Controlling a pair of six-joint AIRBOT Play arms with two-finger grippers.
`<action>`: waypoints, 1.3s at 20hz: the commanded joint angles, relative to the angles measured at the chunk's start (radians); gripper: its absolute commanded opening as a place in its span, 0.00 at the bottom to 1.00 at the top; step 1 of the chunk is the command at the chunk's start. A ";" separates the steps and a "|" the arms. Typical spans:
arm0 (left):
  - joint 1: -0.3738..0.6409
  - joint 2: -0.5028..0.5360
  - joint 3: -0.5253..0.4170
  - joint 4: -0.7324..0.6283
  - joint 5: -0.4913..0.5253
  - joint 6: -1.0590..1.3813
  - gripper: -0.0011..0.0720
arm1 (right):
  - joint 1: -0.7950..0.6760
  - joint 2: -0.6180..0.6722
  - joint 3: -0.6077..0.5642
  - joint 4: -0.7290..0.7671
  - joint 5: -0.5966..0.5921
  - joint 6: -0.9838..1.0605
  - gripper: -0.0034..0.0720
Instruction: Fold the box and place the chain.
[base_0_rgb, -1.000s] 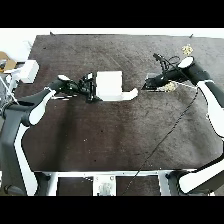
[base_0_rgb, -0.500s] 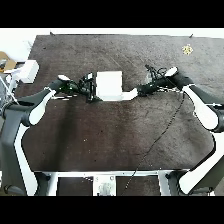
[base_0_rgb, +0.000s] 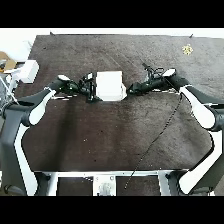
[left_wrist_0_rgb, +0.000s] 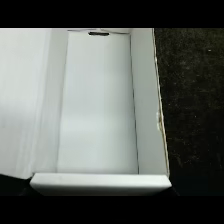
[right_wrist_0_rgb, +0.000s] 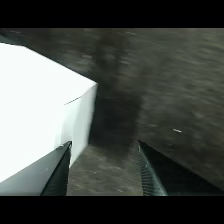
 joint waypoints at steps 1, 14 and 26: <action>0.001 0.000 0.000 0.000 0.000 0.000 0.48 | 0.002 -0.001 0.004 0.097 0.043 -0.031 0.68; 0.001 0.000 0.000 0.000 0.000 0.000 0.48 | 0.081 -0.001 0.046 0.018 0.047 0.011 0.77; 0.001 0.000 0.000 0.000 0.000 0.000 0.48 | 0.172 -0.001 0.150 -0.230 -0.061 0.179 0.72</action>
